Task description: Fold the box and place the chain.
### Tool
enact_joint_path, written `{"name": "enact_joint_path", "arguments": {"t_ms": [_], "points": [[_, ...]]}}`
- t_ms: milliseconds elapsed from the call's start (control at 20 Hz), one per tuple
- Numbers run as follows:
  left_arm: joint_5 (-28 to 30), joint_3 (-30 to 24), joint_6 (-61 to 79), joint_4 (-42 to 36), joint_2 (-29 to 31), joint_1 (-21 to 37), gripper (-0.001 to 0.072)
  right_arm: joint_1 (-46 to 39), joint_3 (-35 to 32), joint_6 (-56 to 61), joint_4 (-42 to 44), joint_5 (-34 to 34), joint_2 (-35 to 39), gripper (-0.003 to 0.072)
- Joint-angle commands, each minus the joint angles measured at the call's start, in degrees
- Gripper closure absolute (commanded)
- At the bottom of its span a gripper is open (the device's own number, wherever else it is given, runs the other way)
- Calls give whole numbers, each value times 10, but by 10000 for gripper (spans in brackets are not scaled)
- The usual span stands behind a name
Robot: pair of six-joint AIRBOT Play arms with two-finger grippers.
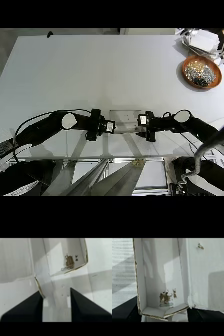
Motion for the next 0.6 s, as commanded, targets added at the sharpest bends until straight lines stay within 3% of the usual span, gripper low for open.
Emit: {"name": "enact_joint_path", "arguments": {"t_ms": [0, 300, 550], "points": [[-17, 0, 12, -25, -2, -8, 456, 0, 0, 0, 0, 0, 0, 220], [-11, 0, 12, -59, -2, -11, 459, 0, 0, 0, 0, 0, 0, 220], [46, 0, 12, -95, -4, -36, 460, 0, 0, 0, 0, 0, 0, 220]]}}
